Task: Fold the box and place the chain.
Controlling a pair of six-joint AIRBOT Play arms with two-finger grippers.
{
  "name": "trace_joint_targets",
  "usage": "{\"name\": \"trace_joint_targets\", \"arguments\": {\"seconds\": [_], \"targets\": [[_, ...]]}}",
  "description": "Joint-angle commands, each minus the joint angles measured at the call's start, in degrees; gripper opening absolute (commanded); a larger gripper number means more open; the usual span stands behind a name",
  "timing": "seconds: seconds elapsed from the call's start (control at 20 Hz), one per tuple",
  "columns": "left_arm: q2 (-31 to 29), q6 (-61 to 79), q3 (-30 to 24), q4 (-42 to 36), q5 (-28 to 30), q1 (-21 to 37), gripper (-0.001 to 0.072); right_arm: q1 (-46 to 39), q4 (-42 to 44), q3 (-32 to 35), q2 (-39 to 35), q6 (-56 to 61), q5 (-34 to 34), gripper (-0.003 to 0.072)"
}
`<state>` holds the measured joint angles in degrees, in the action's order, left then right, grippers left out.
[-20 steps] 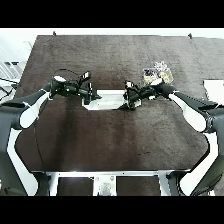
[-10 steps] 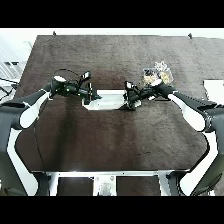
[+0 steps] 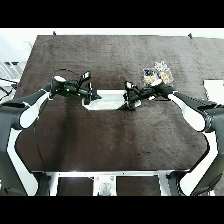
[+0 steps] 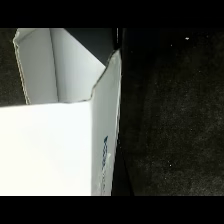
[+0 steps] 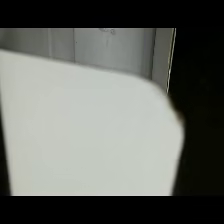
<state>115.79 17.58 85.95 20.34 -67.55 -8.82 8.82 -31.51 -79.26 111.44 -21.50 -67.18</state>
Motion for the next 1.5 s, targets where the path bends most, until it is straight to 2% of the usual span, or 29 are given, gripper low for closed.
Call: {"name": "trace_joint_targets", "arguments": {"seconds": [0.0,0.8,0.85,0.9,0.95,1.1,1.2,1.45], "targets": [[0.0,0.0,0.0,0.0,0.0,0.1,0.0021,0.0,0.0,0.0,0.0,0.0,0.0,0.0585],[0.0,-0.1,0.0,-0.2,-0.8,0.1,0.0021,0.0,0.0,0.0,0.0,0.0,0.0,0.0585],[0.0,0.5,0.0,-0.2,-1.4,0.1,0.0047,0.0,0.0,0.0,0.0,0.0,0.0,0.0585],[0.0,1.6,0.0,-0.2,-2.0,0.1,0.0288,0.0,0.0,0.0,0.0,0.0,0.0,0.0585],[0.0,2.1,0.0,-0.4,-2.5,0.1,0.0360,0.0,0.0,0.0,0.0,0.0,0.0,0.0585],[0.0,2.4,0.2,-1.1,-3.8,1.0,0.0346,0.0,0.0,0.0,0.0,0.0,0.0,0.0585],[0.0,2.1,1.8,-1.3,-6.8,2.6,0.0346,0.0,0.0,0.0,0.0,0.0,0.0,0.0585],[0.0,-3.0,9.6,-1.4,-22.1,9.6,0.0345,0.0,0.0,0.0,0.0,0.0,0.0,0.0585]]}}
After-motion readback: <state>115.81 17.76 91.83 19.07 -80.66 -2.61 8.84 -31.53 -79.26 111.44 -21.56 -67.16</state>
